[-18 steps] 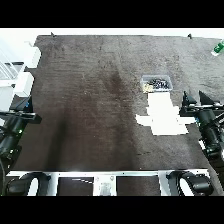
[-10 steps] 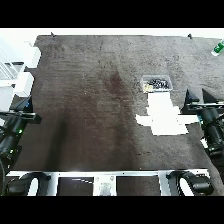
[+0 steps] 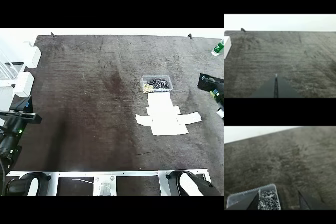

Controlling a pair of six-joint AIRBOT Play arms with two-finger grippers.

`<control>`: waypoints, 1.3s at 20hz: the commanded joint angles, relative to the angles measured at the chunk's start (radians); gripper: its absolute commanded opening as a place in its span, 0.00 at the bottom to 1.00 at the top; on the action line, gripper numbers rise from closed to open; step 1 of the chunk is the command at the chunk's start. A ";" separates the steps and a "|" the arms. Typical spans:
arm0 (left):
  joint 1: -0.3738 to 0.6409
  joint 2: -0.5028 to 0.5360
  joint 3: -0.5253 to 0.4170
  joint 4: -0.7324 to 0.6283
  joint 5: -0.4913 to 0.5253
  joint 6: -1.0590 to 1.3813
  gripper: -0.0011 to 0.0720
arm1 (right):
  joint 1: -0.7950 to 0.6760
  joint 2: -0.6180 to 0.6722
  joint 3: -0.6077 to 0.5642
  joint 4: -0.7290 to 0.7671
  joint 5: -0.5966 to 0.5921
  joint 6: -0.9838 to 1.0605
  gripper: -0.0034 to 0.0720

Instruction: Fold the box and place the chain.

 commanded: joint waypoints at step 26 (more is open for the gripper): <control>-0.001 0.000 0.001 0.000 0.000 0.000 0.05 | -0.316 -0.858 0.650 -0.932 1.183 0.425 0.76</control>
